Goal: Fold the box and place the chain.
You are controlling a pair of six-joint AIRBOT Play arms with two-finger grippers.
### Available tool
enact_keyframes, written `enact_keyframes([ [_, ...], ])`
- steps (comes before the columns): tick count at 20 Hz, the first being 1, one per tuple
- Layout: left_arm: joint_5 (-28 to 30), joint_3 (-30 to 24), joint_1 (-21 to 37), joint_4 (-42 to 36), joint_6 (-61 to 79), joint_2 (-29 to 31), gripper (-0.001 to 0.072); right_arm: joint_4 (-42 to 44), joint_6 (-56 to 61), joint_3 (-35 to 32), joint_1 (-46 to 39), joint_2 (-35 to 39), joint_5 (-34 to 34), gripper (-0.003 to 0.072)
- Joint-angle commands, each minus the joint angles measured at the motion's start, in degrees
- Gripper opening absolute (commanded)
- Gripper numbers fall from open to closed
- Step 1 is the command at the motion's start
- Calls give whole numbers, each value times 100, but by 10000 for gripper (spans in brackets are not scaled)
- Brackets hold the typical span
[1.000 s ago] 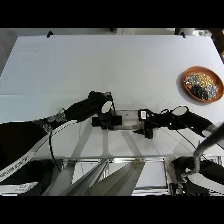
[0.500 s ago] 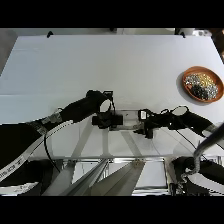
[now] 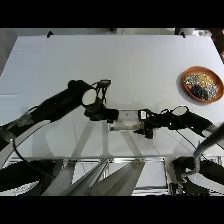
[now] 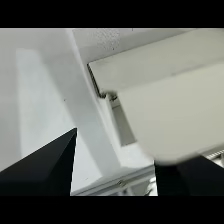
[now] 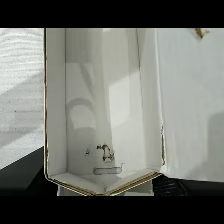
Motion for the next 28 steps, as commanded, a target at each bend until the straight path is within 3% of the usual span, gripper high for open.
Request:
enact_keyframes([
  [1,-629,-31,546,-118,1937,514,511,4,4,7,2,4,0,408],
  [4,-275,-619,1237,-225,5383,925,531,4,4,4,2,4,0,408],
  [6,527,-1421,1744,-739,7705,1113,532,2,4,4,2,4,0,408],
  [7,925,-1799,1956,-1154,8577,1121,570,2,4,4,2,4,0,408],
  [8,1261,-2142,2114,-1591,9409,1086,696,2,4,7,2,4,0,408],
  [9,1425,-2396,2197,-1867,10177,1014,699,2,4,4,2,4,0,408],
  [12,1504,-2568,2181,-2225,12104,667,700,2,4,4,2,4,-2,408],
  [15,1753,-2566,2033,-3329,13031,179,700,2,4,4,2,4,0,408],
  [20,1912,-2564,1563,-4203,13610,-372,701,2,4,4,2,4,0,408],
  [28,1915,-2564,1451,-4426,13302,-560,701,2,4,4,2,4,0,408],
])
